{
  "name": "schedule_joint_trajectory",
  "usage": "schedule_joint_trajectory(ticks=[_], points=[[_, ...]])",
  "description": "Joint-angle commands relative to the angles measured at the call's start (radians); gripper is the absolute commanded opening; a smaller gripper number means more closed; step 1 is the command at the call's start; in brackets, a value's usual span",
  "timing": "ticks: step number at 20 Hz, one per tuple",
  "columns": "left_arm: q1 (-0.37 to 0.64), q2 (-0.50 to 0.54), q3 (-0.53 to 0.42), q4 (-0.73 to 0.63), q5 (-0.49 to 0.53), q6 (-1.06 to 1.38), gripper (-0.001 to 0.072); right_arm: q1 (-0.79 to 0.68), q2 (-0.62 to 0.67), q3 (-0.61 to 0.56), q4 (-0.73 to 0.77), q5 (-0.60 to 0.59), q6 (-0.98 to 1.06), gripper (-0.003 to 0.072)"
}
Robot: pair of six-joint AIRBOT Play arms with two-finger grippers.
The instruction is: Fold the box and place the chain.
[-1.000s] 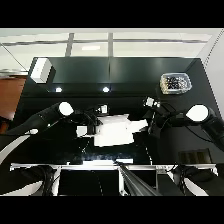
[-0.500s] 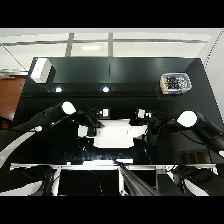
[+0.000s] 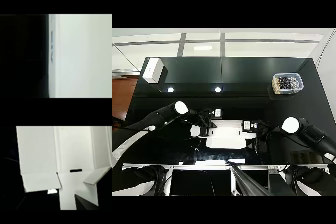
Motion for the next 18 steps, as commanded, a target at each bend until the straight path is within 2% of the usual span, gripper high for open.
schedule_joint_trajectory(ticks=[1,5,9,13,18], points=[[0.000,-0.002,0.000,0.004,0.003,0.000,0.0032,0.061,-0.008,-0.007,0.000,-0.037,-0.004,0.0659],[0.000,-0.007,0.000,0.004,-0.002,0.000,0.0032,0.111,-0.047,-0.006,0.002,-0.084,-0.004,0.0659],[0.000,-0.007,0.000,0.004,-0.002,0.000,0.0032,0.164,-0.064,-0.006,0.019,-0.210,0.002,0.0659],[0.000,-0.007,0.000,0.004,-0.002,0.000,0.0032,0.173,-0.058,-0.003,0.072,-0.232,0.069,0.0658],[0.000,-0.007,0.000,0.004,-0.002,0.000,0.0032,0.133,0.032,0.012,-0.008,-0.246,0.140,0.0658]])
